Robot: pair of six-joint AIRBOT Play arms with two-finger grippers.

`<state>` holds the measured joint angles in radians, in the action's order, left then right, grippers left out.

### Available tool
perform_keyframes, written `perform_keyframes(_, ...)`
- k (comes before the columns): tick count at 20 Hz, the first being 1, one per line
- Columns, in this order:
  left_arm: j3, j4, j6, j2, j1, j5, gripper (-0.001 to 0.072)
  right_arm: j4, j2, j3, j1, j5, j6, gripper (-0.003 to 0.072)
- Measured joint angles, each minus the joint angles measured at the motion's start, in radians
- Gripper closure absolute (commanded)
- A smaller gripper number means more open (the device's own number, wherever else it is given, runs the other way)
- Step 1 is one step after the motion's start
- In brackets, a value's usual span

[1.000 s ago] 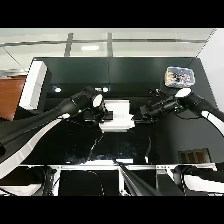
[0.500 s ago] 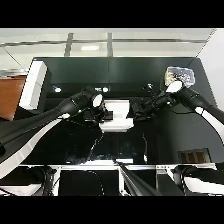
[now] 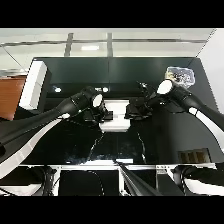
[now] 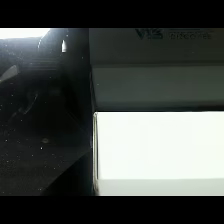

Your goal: Fold the box and place the chain.

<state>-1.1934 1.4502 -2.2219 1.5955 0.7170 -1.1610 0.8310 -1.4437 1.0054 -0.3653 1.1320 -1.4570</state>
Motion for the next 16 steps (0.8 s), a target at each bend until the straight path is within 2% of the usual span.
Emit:
perform_keyframes(6,0.000,0.000,-0.001,0.000,0.000,0.001,0.0686,0.092,-0.001,0.003,-0.060,-0.080,-0.109,0.0334)
perform_keyframes(8,0.000,0.001,0.000,0.000,0.000,0.000,0.0686,0.125,-0.004,0.003,-0.083,-0.103,-0.149,0.0385)
perform_keyframes(16,0.000,-0.003,0.000,0.000,0.000,0.002,0.0686,0.330,-0.032,0.032,-0.190,-0.128,-0.360,0.0385)
